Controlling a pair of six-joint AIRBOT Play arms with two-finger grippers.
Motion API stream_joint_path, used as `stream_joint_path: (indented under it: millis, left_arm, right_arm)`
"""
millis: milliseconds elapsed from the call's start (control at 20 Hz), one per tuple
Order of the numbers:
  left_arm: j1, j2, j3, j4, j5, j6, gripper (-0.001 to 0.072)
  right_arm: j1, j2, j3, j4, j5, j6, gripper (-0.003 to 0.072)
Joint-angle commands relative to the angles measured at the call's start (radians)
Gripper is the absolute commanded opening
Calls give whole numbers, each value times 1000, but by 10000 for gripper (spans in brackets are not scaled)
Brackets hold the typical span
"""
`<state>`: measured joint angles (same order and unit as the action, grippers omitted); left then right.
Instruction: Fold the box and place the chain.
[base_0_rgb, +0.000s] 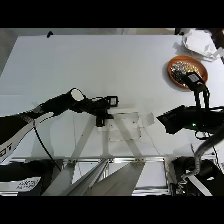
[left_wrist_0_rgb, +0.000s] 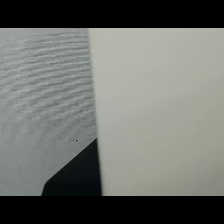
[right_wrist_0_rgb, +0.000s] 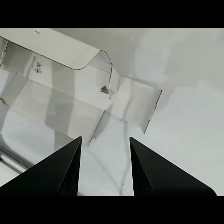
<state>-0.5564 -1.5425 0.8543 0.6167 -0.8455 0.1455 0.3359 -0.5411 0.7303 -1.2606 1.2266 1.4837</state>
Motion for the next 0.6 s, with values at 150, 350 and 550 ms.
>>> stream_joint_path:
  millis: [150, 350, 550]
  left_arm:
    - [17, -1, 5, 3, -58, 60, -1]
    - [66, -8, 48, 45, -143, 37, -2]
    - [68, -19, 54, 56, -143, 48, -1]
  right_arm:
    - [0, 1, 1, 0, 0, 0, 337]
    - [0, 1, 1, 0, 0, 0, 337]
    - [1, 1, 1, 0, 0, 0, 337]
